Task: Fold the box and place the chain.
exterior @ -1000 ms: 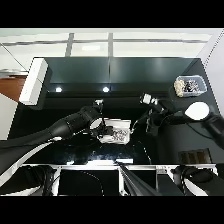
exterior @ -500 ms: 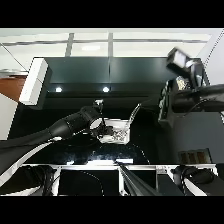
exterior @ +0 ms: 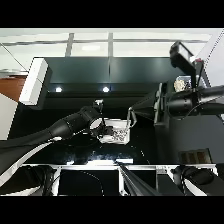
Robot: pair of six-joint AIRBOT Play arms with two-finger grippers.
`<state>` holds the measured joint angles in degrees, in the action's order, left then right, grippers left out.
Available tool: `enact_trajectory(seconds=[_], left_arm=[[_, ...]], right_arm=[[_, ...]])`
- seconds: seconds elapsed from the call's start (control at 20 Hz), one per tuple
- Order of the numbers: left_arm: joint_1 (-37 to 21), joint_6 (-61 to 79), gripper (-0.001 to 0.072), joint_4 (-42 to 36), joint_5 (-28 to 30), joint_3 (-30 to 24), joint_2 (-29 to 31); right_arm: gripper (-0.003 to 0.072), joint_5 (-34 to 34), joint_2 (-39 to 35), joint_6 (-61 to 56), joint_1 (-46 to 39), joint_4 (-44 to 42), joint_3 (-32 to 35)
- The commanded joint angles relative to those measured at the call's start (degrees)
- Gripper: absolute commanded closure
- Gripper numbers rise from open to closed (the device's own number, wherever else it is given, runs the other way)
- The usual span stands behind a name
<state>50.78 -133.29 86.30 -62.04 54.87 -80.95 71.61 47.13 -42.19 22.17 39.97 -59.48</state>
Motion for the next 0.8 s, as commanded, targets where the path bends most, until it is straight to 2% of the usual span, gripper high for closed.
enact_trajectory(seconds=[0.0,0.35,0.6,0.65,0.7,0.75], left_arm=[[0.0,0.02,0.0678,0.0,0.0,0.0,-0.02],[0.0,0.02,0.0678,0.0,0.0,0.0,-0.02],[0.0,0.04,0.0678,0.07,0.0,0.0,-0.02],[0.02,0.26,0.0678,0.04,-0.02,0.0,-0.02],[0.02,0.81,0.0678,0.02,0.0,0.0,-0.02],[0.0,1.09,0.0677,0.07,0.0,0.0,-0.02]], right_arm=[[0.0644,-2.67,0.28,-0.28,3.06,-2.27,1.84],[0.0644,-4.83,0.83,-0.31,5.73,-2.03,1.86],[0.0642,-4.81,0.85,-3.3,5.73,5.14,6.34],[0.0529,-4.81,0.85,-3.87,5.73,5.14,8.15],[0.0352,-4.83,0.85,-4.2,5.73,5.14,9.6],[0.0222,-5.01,0.85,-4.31,5.66,5.44,10.49]])
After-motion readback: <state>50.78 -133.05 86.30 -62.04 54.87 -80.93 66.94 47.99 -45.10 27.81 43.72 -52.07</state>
